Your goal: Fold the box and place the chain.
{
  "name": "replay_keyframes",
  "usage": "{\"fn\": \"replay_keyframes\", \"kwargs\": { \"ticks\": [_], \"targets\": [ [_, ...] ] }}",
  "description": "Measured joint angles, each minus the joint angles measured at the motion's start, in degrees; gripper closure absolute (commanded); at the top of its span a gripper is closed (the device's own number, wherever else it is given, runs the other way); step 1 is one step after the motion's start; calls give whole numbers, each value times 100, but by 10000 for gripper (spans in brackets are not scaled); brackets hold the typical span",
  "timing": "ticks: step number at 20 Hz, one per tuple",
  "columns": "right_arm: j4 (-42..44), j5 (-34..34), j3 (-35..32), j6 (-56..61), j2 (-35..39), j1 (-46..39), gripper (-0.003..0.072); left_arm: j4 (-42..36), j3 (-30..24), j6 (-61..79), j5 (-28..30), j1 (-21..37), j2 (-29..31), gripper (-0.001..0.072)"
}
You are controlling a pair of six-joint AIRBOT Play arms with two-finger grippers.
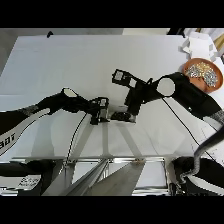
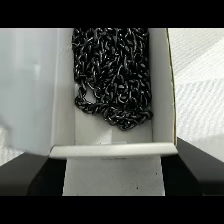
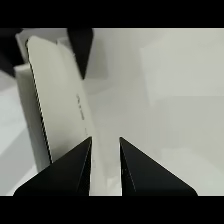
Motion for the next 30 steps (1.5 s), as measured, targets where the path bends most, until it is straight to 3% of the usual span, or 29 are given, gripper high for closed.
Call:
{"fn": "replay_keyframes", "kwargs": {
  "ticks": [1,4,5,13,25,30],
  "targets": [
    [-4,175,-2,-61,-4,17,481,0,0,0,0,0,0,556],
    [0,570,-2,-210,26,120,292,0,0,0,-2,0,0,556],
    [24,649,-9,-245,48,175,285,0,0,0,-2,0,0,556],
    [114,857,-247,-313,214,470,288,0,0,0,0,0,0,556],
    [203,144,-636,-431,468,485,308,0,0,-2,0,0,0,556],
    [737,-31,-472,-774,662,70,323,-2,0,-2,0,0,0,556]
  ]
}}
